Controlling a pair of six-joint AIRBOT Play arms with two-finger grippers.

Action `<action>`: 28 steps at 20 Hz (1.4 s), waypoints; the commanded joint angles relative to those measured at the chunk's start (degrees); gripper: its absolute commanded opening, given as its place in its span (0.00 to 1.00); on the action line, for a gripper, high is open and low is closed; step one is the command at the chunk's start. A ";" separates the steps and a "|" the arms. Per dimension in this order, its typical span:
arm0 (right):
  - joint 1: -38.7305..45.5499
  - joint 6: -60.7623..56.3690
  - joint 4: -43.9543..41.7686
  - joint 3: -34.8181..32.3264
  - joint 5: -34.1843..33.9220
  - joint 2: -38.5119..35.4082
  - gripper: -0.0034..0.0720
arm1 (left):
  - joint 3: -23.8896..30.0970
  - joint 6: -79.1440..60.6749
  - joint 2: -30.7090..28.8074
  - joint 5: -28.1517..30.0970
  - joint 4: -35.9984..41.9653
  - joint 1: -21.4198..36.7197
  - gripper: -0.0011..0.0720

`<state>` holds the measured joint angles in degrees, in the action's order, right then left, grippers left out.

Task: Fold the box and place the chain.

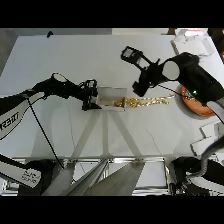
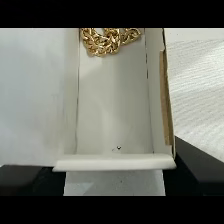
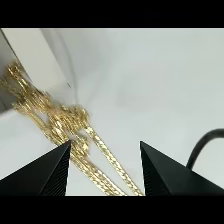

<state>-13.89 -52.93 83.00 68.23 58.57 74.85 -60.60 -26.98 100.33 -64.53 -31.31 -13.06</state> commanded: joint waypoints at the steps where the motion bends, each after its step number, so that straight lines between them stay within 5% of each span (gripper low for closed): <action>1: 7.10 20.46 -5.95 -2.75 1.31 3.45 0.69 | -0.02 -0.02 -0.04 0.02 0.00 0.00 0.45; 6: 7.89 41.57 -12.63 -3.02 1.20 12.17 0.91 | -0.02 -0.02 -0.04 0.02 -0.02 0.00 0.45; 15: 6.69 48.43 -14.97 -11.08 -9.62 15.52 0.96 | -0.02 -0.02 -0.04 0.02 0.00 0.00 0.45; 17: 6.69 48.22 -14.97 -11.08 -9.49 16.20 0.85 | -0.02 -0.02 -0.04 0.00 -0.02 0.00 0.45; 18: 6.69 47.69 -14.93 -11.08 -9.29 16.17 0.71 | -0.02 -0.02 -0.04 0.02 -0.02 0.00 0.45; 21: 6.69 45.24 -14.36 -11.08 -6.21 16.11 0.10 | -0.02 -0.02 -0.04 0.02 0.00 0.00 0.45; 28: 5.11 37.62 -14.29 -11.08 -2.91 10.08 0.06 | -0.02 -0.02 -0.04 0.02 0.00 0.00 0.45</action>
